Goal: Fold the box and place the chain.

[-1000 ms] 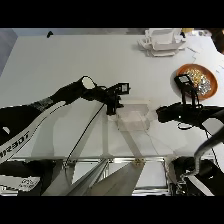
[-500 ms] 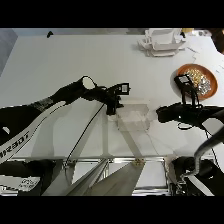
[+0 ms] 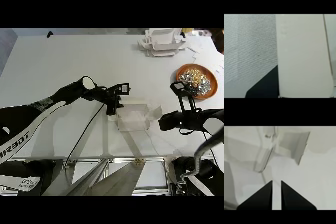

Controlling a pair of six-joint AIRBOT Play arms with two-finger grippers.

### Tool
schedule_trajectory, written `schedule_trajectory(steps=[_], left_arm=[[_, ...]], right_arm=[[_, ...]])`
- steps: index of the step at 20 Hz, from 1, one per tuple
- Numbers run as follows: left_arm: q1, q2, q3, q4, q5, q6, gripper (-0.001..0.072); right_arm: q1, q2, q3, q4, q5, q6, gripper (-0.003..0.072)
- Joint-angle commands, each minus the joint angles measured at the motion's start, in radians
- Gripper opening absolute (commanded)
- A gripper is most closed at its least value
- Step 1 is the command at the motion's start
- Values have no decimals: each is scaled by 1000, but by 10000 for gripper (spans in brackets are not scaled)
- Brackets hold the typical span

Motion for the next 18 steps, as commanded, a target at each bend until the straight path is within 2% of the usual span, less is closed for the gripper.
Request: schedule_trajectory(steps=[1, 4, 7, 12, 14, 15, 16, 17, 18], left_arm=[[0, 0, 0, 0, 0, 0, 9], [0, 0, 0, 0, 0, 0, 9], [0, 0, 0, 0, 0, 0, 9], [0, 0, 0, 0, 0, 0, 9], [0, 0, 0, 0, 0, 0, 9], [0, 0, 0, 0, 0, 0, 9], [0, 0, 0, 0, 0, 0, 9], [0, 0, 0, 0, 0, 0, 9], [0, 0, 0, 0, 0, 0, 9]], right_arm=[[1, 1, 0, 145, 99, -161, 13], [2, 1, 0, 244, 195, -290, 15], [1, 1, 0, 256, 252, -507, 15], [1, -9, -12, 246, 113, -1012, 15], [1, -37, -25, 246, 63, -1106, 17], [1, -53, -28, 237, 40, -1128, 74], [4, -65, -39, 213, -11, -1155, 254], [6, -68, -63, 187, -93, -1189, 474], [6, -68, -99, 183, -202, -1227, 645]])
